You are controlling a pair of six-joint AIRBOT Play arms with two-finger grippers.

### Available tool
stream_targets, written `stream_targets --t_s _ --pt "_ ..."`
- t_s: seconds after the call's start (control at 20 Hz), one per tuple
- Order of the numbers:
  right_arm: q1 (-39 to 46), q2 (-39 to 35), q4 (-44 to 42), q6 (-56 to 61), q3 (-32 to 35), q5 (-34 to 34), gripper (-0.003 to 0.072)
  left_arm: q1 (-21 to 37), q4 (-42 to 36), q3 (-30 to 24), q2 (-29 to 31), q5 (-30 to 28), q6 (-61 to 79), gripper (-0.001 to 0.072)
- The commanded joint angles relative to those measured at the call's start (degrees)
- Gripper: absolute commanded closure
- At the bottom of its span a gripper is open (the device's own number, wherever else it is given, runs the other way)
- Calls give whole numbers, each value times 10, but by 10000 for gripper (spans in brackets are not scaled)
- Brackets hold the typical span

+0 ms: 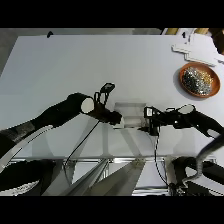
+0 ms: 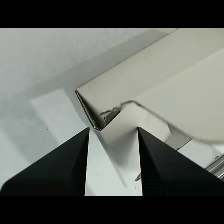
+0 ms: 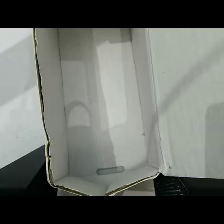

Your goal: Fold the box and place the chain.

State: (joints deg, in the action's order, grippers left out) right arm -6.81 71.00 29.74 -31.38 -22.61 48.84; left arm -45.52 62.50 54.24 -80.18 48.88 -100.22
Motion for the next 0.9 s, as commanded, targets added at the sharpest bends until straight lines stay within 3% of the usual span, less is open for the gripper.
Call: stream_targets --t_s 0.0,0.3,0.75,0.85 --pt "0 0 0 0 0 0 365 -18 52 40 -26 35 -73 367" --pt "0 0 0 0 0 0 365 -45 140 144 -96 159 -195 367" --pt "0 0 0 0 0 0 365 -75 180 192 -155 165 -332 370" --pt "0 0 0 0 0 0 365 -76 183 197 -157 165 -353 447"
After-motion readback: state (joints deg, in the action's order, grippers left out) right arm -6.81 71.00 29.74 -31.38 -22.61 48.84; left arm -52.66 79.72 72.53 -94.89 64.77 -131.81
